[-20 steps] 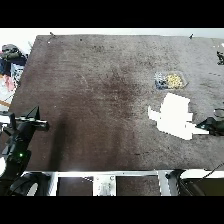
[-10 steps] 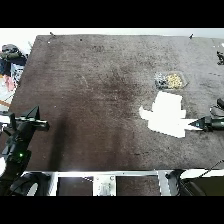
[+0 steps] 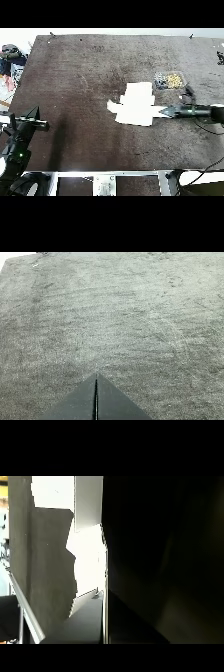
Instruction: Fold the box and place the chain.
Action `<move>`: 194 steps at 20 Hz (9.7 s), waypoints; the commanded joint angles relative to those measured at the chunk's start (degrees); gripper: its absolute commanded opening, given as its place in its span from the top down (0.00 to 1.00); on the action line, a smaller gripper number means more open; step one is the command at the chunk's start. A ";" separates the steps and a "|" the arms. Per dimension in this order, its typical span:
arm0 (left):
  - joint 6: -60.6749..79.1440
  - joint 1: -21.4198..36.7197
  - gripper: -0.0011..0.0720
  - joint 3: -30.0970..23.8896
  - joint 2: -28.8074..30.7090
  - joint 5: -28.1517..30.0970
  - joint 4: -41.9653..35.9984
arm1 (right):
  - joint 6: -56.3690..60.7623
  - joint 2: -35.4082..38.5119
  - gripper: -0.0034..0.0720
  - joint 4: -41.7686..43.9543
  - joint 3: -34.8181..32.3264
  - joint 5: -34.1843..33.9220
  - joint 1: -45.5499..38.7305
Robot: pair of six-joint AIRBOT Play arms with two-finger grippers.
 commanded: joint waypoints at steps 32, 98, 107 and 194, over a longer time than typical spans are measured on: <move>-6.36 0.02 0.12 32.35 -45.11 -22.93 -1.09 | 1.88 -2.64 0.94 -0.48 10.49 -30.62 29.70; -54.77 3.13 0.81 112.21 -121.74 -96.61 37.35 | -0.83 -1.88 0.93 -2.62 10.49 -29.79 29.59; -43.21 3.13 0.97 112.21 -121.61 -98.62 37.33 | 0.26 -1.70 0.49 -2.21 10.49 -29.79 29.00; -11.39 2.29 0.97 112.21 -119.56 -83.76 48.46 | -43.91 -14.86 0.16 -7.37 35.10 -26.67 35.56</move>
